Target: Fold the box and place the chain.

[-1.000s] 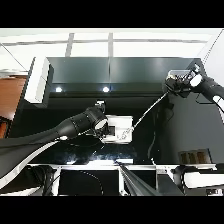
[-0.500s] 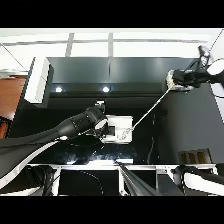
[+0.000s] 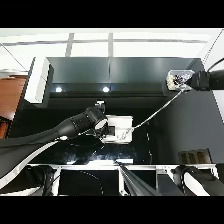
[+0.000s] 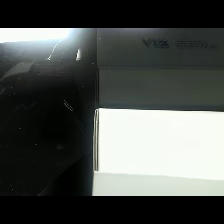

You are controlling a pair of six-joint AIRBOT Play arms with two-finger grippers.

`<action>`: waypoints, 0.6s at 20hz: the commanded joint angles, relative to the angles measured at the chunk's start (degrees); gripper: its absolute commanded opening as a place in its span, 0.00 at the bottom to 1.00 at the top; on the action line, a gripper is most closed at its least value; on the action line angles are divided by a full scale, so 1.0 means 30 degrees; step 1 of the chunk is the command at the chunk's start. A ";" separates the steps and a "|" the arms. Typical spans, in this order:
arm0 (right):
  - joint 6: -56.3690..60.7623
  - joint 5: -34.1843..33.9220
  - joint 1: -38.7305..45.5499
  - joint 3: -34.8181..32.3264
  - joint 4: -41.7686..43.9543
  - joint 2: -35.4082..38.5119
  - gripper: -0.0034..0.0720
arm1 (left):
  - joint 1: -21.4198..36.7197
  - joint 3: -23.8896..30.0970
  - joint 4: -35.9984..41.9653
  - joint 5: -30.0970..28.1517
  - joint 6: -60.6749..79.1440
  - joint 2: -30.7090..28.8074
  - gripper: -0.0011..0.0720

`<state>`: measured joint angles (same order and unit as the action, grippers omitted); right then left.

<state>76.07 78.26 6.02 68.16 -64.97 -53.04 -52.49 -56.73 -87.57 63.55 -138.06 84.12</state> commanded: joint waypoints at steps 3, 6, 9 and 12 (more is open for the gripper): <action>-0.1858 0.3402 -0.2142 -0.2098 0.4204 0.1435 0.09 | 0.0015 0.0000 0.0000 0.0015 0.0007 0.0000 0.06; -0.1807 0.3330 -0.4430 -0.3985 0.5741 0.1435 0.09 | 0.0015 0.0000 0.0000 0.0015 0.0000 0.0000 0.06; -0.1581 0.1253 -0.7060 -0.5552 0.6222 0.1435 0.09 | 0.0015 0.0000 0.0000 0.0015 0.0007 0.0000 0.06; -0.1231 -0.1370 -0.8983 -0.6717 0.6513 0.1406 0.09 | 0.0015 0.0000 0.0000 0.0015 0.0000 0.0000 0.06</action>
